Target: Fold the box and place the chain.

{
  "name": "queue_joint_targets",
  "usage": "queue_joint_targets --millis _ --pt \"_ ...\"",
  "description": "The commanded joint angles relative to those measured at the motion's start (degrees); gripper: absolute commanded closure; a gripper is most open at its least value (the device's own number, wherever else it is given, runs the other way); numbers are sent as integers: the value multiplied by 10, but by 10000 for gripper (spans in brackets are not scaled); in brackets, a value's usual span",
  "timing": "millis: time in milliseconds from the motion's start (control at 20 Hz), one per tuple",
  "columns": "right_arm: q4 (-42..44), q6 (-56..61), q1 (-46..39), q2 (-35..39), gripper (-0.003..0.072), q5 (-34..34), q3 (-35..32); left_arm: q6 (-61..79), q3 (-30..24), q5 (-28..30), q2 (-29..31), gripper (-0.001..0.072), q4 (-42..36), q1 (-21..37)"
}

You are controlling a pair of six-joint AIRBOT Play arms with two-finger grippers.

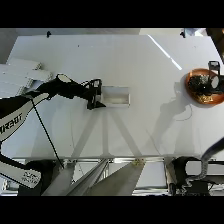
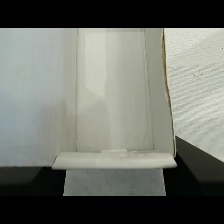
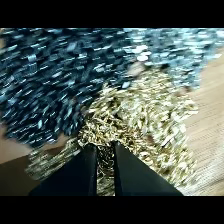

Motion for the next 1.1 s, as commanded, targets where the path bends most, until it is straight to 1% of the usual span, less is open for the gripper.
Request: queue_joint_targets --millis 0,100,300,400,550,700,800,900,1050 --pt "-26 1 22 36 673 37 0 0 0 0 0 622 0 0" --pt "-28 -1 36 84 673 60 0 0 0 0 0 622 0 0" --pt "-31 -2 80 204 673 103 0 0 0 0 0 622 0 0" --pt "-31 -6 118 262 673 136 0 0 0 0 0 622 0 0" --pt "-31 -6 204 331 674 213 0 0 0 0 0 622 0 0" --pt "-31 -5 299 357 674 290 0 0 0 0 0 622 0 0" --pt "-21 -5 353 355 674 321 0 0 0 0 0 622 0 0" --pt "1 2 398 353 673 320 0 0 0 0 0 622 0 0" --pt "52 2 438 352 673 290 0 0 0 0 0 622 0 0"
